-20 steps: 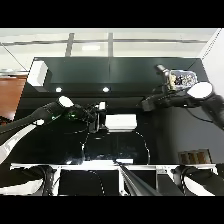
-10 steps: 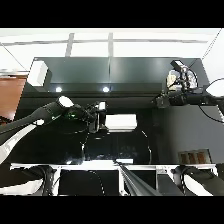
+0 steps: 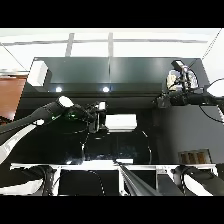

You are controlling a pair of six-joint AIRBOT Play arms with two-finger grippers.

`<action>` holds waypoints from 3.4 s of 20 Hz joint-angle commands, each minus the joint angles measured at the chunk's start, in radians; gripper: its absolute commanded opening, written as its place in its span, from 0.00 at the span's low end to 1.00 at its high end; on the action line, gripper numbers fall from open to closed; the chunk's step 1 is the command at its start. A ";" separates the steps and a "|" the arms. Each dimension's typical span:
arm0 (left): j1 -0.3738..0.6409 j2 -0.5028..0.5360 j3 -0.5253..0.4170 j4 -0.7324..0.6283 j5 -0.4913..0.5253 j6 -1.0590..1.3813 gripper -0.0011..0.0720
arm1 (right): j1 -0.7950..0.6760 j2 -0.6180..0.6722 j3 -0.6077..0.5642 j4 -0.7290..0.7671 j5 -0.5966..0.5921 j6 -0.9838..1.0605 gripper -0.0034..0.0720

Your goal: Fold the box and place the chain.

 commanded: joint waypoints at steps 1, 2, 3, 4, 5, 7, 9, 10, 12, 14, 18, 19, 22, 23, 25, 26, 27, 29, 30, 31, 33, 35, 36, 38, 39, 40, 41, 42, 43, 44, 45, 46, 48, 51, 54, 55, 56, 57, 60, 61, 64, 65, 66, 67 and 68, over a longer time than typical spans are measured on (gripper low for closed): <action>-0.001 0.000 0.000 -0.004 -0.005 -0.001 0.51 | 0.000 0.000 0.001 -0.001 0.000 0.026 0.07; -0.001 0.000 0.000 -0.009 -0.003 -0.001 0.51 | 0.000 0.000 0.001 -0.001 0.000 0.035 0.07; -0.001 0.000 0.000 -0.017 -0.005 -0.001 0.51 | 0.000 0.000 0.001 -0.001 -0.001 0.047 0.07; 0.000 0.000 0.000 -0.025 -0.013 -0.017 0.51 | 0.000 0.000 0.001 -0.001 -0.001 0.053 0.07; 0.000 0.000 0.000 -0.024 -0.022 -0.029 0.51 | 0.000 0.000 0.001 -0.001 0.000 0.060 0.07; 0.000 0.003 0.002 -0.024 -0.043 -0.028 0.76 | 0.000 0.000 0.001 -0.001 0.000 0.065 0.07; 0.000 0.016 0.002 -0.024 -0.063 -0.056 0.99 | 0.000 0.000 0.001 -0.001 0.000 0.069 0.07; 0.000 0.031 0.002 -0.018 -0.072 -0.079 0.99 | 0.000 0.000 0.001 -0.001 0.001 0.069 0.07; 0.005 0.081 0.002 0.056 -0.082 -0.132 0.99 | 0.000 0.000 0.001 -0.001 0.005 0.068 0.07; 0.011 0.148 0.002 0.150 -0.083 -0.222 0.99 | 0.000 0.000 0.001 -0.002 0.003 0.068 0.07; 0.015 0.235 0.011 0.095 -0.079 -0.230 0.99 | 0.000 0.000 0.001 -0.004 -0.010 0.069 0.07; 0.000 0.230 0.032 0.084 -0.082 -0.231 0.99 | 0.000 0.000 0.001 -0.004 -0.021 0.069 0.07; -0.099 0.193 0.111 0.080 -0.022 -0.295 0.99 | 0.000 0.000 0.001 -0.004 -0.039 0.069 0.07; -0.133 0.169 0.132 0.079 0.022 -0.330 0.99 | 0.000 0.000 0.001 -0.004 -0.038 0.069 0.07; -0.183 0.098 0.177 0.072 0.063 -0.357 0.99 | 0.000 0.000 0.001 -0.004 -0.038 0.069 0.07; -0.201 0.060 0.196 0.071 0.063 -0.374 0.99 | 0.000 0.000 0.001 -0.004 -0.038 0.069 0.07; -0.213 0.029 0.208 0.072 0.062 -0.398 0.99 | 0.000 0.000 0.001 -0.005 -0.038 0.068 0.07; -0.220 -0.014 0.217 0.072 0.047 -0.443 0.99 | 0.000 0.000 0.001 -0.004 -0.038 0.068 0.07; -0.219 -0.026 0.217 0.073 0.041 -0.457 0.99 | 0.000 0.000 0.001 -0.004 -0.038 0.068 0.07; -0.219 -0.033 0.217 0.073 0.034 -0.458 0.99 | 0.000 0.000 0.001 -0.004 -0.039 0.068 0.07; -0.219 -0.035 0.218 0.072 0.026 -0.458 0.99 | 0.000 0.000 0.001 -0.005 -0.041 0.068 0.07; -0.219 -0.035 0.218 0.074 0.012 -0.458 0.99 | 0.000 0.000 0.001 -0.004 -0.048 0.068 0.07; -0.219 -0.035 0.218 0.074 0.007 -0.458 0.99 | 0.000 0.000 0.001 -0.004 -0.053 0.068 0.07; -0.220 -0.036 0.218 0.079 -0.002 -0.457 0.99 | 0.000 0.000 0.001 -0.004 -0.057 0.068 0.07; -0.220 -0.036 0.218 0.087 -0.001 -0.453 0.99 | 0.000 0.000 0.001 -0.004 -0.058 0.068 0.07; -0.220 -0.036 0.218 0.094 0.002 -0.452 0.99 | 0.000 0.000 0.001 -0.004 -0.058 0.068 0.07; -0.221 -0.036 0.218 0.106 0.003 -0.452 0.99 | 0.000 0.000 0.001 -0.004 -0.057 0.068 0.07; -0.225 -0.036 0.217 0.121 0.013 -0.453 0.99 | 0.000 0.000 0.001 -0.004 -0.058 0.068 0.07; -0.234 -0.036 0.217 0.137 0.025 -0.453 0.99 | 0.000 0.000 0.001 -0.004 -0.058 0.068 0.07; -0.242 -0.036 0.217 0.153 0.038 -0.453 0.99 | 0.000 0.000 0.001 -0.004 -0.058 0.069 0.07; -0.257 -0.037 0.217 0.171 0.055 -0.453 0.99 | 0.000 0.000 0.001 -0.004 -0.058 0.068 0.07; -0.271 -0.039 0.217 0.187 0.071 -0.453 0.99 | 0.000 0.000 0.001 -0.004 -0.057 0.069 0.07; -0.295 -0.045 0.217 0.211 0.101 -0.457 0.99 | 0.000 0.000 0.001 -0.004 -0.057 0.069 0.07; -0.311 -0.064 0.217 0.222 0.141 -0.497 0.99 | 0.000 0.000 0.001 -0.004 -0.057 0.069 0.07; -0.319 -0.066 0.217 0.232 0.174 -0.498 0.99 | 0.000 0.000 0.001 -0.004 -0.058 0.069 0.07; -0.323 -0.066 0.217 0.242 0.183 -0.499 0.99 | 0.000 0.000 0.001 -0.004 -0.058 0.069 0.07; -0.329 -0.066 0.217 0.256 0.187 -0.500 0.99 | 0.000 0.000 0.001 -0.004 -0.060 0.069 0.07; -0.336 -0.066 0.217 0.274 0.191 -0.502 0.97 | 0.000 0.000 0.001 -0.004 -0.061 0.069 0.07; -0.342 -0.061 0.218 0.294 0.184 -0.536 0.37 | 0.000 0.000 0.001 -0.004 -0.065 0.069 0.07; -0.336 -0.052 0.217 0.294 0.184 -0.576 0.36 | 0.000 0.000 0.001 -0.004 -0.064 0.069 0.07; -0.287 -0.008 0.217 0.295 0.156 -0.670 0.36 | 0.000 0.000 0.001 -0.004 -0.064 0.069 0.07; -0.258 0.013 0.217 0.299 0.137 -0.698 0.36 | 0.000 0.000 0.001 -0.004 -0.064 0.069 0.07; -0.224 0.035 0.217 0.314 0.116 -0.730 0.36 | 0.000 0.000 0.001 -0.005 -0.064 0.069 0.07; -0.191 0.057 0.217 0.340 0.094 -0.765 0.36 | 0.000 0.000 0.001 -0.005 -0.064 0.069 0.07; -0.151 0.082 0.217 0.374 0.065 -0.806 0.36 | 0.000 0.000 0.001 -0.005 -0.064 0.069 0.07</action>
